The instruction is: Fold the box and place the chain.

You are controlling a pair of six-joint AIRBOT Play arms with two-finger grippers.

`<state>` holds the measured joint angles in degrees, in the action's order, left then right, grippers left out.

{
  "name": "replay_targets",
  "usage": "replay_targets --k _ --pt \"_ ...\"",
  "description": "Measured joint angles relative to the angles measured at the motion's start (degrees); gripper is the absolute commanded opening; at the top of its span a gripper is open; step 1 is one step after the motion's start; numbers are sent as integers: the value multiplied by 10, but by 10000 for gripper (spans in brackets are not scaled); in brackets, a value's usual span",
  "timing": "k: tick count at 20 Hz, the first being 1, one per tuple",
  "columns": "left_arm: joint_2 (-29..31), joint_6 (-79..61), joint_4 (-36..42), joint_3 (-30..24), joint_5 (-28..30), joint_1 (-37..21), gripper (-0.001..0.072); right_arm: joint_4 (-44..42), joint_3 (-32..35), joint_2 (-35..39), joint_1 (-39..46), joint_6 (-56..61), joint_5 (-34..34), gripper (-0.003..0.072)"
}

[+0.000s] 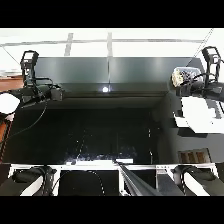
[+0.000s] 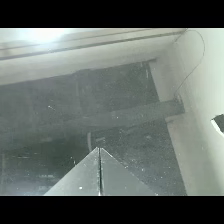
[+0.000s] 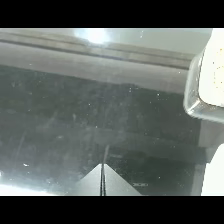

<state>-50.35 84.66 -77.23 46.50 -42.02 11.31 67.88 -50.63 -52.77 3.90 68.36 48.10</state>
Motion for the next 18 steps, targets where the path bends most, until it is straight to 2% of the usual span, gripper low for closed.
replay_targets --k 4,5,6,7,8,9,10,11,15,18 --pt "-1 0 3 0 18 0 28 -8 0 0 0 -2 -11 20" --pt "-3 0 7 -1 32 0 61 -18 0 -1 0 -2 -21 19" --pt "-7 0 9 -3 49 0 311 -30 0 -2 -1 -2 -40 19" --pt "-14 0 10 -7 71 0 693 -39 0 -4 -1 -2 -62 20" --pt "-28 0 10 -11 96 0 714 -46 0 -10 -1 -2 -87 28" --pt "-44 3 12 -14 119 0 714 -50 0 -17 -1 -1 -109 261" --pt "-65 2 12 -15 138 0 714 -56 0 -28 -1 -1 -132 652" --pt "-85 3 13 -15 148 0 714 -59 0 -42 -1 -1 -145 712" --pt "-148 9 23 -10 134 0 714 -46 -1 -109 10 24 -151 712" --pt "-164 11 6 -9 90 -3 714 73 -17 -150 86 159 -137 711"
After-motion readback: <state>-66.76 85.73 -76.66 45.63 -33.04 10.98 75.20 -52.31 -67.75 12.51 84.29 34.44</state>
